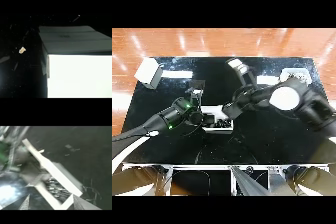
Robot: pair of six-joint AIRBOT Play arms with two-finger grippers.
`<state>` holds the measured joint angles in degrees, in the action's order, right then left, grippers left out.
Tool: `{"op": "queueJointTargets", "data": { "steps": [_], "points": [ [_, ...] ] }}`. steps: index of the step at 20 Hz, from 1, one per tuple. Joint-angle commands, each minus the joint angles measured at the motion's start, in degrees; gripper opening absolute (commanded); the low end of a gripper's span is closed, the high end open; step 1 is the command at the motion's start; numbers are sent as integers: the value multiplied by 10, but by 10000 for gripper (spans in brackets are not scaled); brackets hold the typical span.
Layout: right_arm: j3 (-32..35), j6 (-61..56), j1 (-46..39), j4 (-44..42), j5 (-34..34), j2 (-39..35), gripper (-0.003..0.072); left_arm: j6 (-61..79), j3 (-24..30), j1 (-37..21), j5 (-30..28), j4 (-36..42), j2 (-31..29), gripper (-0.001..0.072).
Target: Fold the box and place the chain.
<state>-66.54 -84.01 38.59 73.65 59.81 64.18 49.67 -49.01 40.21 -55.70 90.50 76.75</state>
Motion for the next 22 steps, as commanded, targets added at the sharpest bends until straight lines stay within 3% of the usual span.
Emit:
{"op": "queueJointTargets", "data": {
  "steps": [1,4,8,9,12,13,18,22],
  "points": [
    [-4,-6,-97,36,69,-39,637,-4,-9,4,-19,-20,-1,17],
    [0,-6,-177,27,127,-42,637,-24,-12,10,-24,-43,0,17],
    [36,-5,-185,24,127,-42,638,-24,-12,12,-24,-19,-1,25],
    [47,3,-179,25,131,-42,638,-24,-13,12,-24,-15,-1,72],
    [73,5,-152,30,134,-42,639,-4,-19,12,-31,-1,-2,504],
    [76,5,-146,30,134,-42,639,0,-24,12,-33,5,-4,542],
    [76,5,-144,16,145,-42,639,28,-63,12,-75,5,-39,542],
    [69,5,-144,-9,129,-42,638,106,-67,12,-200,10,-102,540]
  ]
}}
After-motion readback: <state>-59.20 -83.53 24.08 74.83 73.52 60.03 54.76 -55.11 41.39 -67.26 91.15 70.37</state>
